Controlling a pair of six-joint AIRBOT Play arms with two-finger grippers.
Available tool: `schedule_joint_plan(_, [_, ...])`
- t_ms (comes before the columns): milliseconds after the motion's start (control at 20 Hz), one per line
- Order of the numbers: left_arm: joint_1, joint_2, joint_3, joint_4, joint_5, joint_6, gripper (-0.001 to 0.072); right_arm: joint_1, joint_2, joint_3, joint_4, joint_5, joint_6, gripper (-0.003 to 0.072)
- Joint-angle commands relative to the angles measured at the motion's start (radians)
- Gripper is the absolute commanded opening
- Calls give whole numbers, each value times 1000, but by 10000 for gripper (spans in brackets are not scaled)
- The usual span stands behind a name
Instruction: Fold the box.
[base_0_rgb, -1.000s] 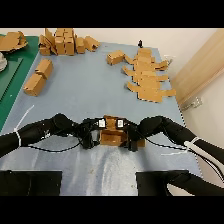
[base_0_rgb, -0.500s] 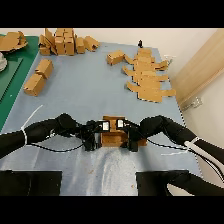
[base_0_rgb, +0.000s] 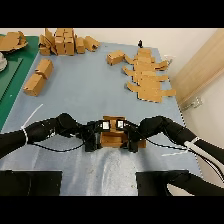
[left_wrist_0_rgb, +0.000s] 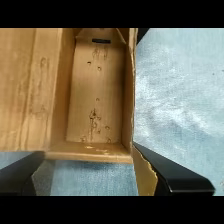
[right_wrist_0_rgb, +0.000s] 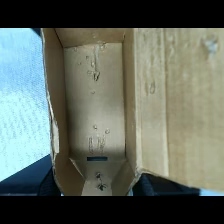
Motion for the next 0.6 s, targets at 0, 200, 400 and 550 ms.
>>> schedule_joint_plan(0, [-10,-13,0,-2,10,0,696,1,-1,0,0,5,0,522])
schedule_joint_plan(200, [-10,-13,4,-8,11,-1,696,1,-1,0,0,5,0,523])
schedule_joint_plan(400, [-34,-13,5,-9,11,-1,695,1,-1,0,0,5,0,522])
schedule_joint_plan(550, [-34,-14,5,-9,18,-1,695,0,-1,0,0,5,0,522])
